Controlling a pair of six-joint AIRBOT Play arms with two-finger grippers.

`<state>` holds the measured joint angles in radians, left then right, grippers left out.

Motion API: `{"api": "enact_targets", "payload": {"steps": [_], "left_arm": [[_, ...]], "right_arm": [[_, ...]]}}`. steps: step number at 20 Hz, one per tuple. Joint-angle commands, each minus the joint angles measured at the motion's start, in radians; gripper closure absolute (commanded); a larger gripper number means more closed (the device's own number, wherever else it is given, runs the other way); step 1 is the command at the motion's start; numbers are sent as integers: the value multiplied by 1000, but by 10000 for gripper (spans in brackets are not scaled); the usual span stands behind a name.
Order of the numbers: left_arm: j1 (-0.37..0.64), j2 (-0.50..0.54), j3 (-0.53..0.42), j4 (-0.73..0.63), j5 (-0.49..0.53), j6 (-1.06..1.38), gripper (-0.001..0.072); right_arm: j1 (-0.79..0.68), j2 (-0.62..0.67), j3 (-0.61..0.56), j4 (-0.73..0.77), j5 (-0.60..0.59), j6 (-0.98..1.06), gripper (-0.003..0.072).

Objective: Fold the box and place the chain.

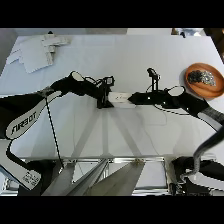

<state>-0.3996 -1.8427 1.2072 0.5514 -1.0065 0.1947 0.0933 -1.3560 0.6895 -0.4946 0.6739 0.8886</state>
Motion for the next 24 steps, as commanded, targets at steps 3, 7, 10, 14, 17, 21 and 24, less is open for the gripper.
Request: {"api": "enact_targets", "payload": {"steps": [3,7,10,14,17,21,24], "left_arm": [[-1,0,0,-1,0,0,432],[-1,0,0,-1,0,0,432],[-1,0,0,-1,0,0,432],[-1,0,0,-1,0,0,432],[-1,0,0,-1,0,0,432],[-1,0,0,-1,0,0,432],[-1,0,0,-1,0,0,432]], "right_arm": [[-1,107,-2,-1,-69,-8,675],[-2,248,-2,-2,-180,-10,675],[-2,377,-2,-54,-243,-52,674],[-85,544,-2,-200,-178,10,673],[-238,624,-2,-361,-104,70,672],[-419,634,-2,-583,-2,109,672],[-475,634,-2,-608,14,109,672]]}}
